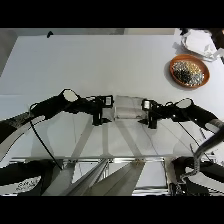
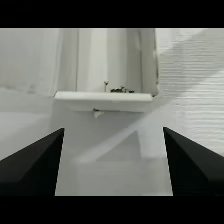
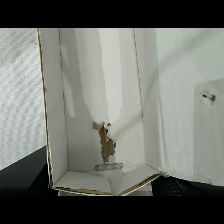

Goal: Fold the box and place the chain.

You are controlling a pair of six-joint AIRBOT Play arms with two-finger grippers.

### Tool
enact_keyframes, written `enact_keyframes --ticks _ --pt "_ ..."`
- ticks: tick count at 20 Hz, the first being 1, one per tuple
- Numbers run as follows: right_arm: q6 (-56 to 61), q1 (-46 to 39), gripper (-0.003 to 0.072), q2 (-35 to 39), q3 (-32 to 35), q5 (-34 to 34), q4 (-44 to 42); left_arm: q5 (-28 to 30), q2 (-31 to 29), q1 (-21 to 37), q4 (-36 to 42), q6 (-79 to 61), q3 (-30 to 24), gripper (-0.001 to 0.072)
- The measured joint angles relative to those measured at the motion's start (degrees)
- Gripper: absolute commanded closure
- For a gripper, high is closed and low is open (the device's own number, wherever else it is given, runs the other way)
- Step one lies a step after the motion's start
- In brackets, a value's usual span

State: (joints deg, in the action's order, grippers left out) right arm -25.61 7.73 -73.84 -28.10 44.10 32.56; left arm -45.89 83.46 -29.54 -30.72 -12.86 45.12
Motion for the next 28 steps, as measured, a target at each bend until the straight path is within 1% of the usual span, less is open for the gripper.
enact_keyframes --ticks 3,8,14,22,28 --pt "0.0 0.0 0.0408 0.0 0.0 0.0 0.0 0.2 0.9 1.0 2.3 -0.1 -0.1 -0.0004" --pt "0.0 0.0 0.0408 0.0 0.0 0.0 0.0 0.2 2.7 0.6 5.5 -1.6 -0.1 -0.0004" --pt "0.0 0.0 0.0408 0.0 0.0 0.0 0.0 0.3 4.3 -0.6 6.5 -2.7 -0.1 -0.0003" --pt "0.0 0.0 0.0408 0.0 0.0 0.0 0.0 2.8 4.7 -2.6 7.6 -4.9 -0.1 -0.0003" --pt "0.0 0.0 0.0408 0.0 0.0 0.0 0.0 4.1 5.3 -3.0 9.7 -5.2 0.0 -0.0003"
